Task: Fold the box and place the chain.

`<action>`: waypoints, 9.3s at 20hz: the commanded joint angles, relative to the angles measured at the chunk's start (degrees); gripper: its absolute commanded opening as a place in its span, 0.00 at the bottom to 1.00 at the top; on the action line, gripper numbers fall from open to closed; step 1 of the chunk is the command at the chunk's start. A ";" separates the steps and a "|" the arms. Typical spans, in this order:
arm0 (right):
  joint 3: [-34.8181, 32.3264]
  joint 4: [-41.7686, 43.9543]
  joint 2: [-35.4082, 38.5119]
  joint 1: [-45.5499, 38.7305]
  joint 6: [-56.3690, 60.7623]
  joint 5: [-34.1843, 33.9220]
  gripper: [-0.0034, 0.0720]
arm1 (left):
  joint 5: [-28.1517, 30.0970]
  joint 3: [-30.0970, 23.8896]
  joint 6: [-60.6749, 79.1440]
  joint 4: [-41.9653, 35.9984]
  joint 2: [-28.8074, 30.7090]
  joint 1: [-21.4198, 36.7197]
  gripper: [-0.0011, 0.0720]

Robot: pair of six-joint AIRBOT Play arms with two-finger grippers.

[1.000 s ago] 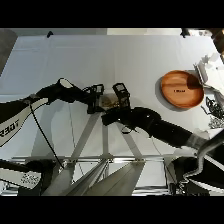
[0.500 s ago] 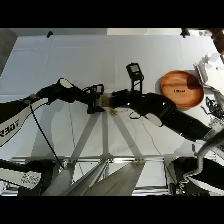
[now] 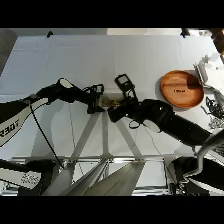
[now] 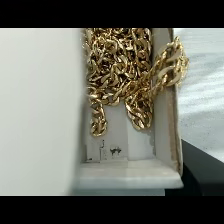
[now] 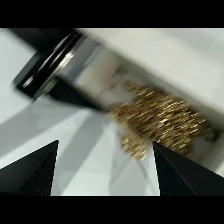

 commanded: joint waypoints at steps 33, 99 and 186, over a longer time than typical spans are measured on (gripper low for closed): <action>-2.38 -1.07 -14.53 -0.74 14.97 -9.60 0.06 | 0.02 0.00 0.00 0.00 0.02 -0.04 0.23; 19.89 37.51 -15.13 -20.09 -87.65 15.91 0.58 | 0.00 0.00 0.00 0.00 0.02 -0.04 0.23; 7.76 17.44 7.17 -63.89 -40.30 33.88 0.06 | -1.62 -0.02 -0.04 0.00 0.04 -0.11 0.23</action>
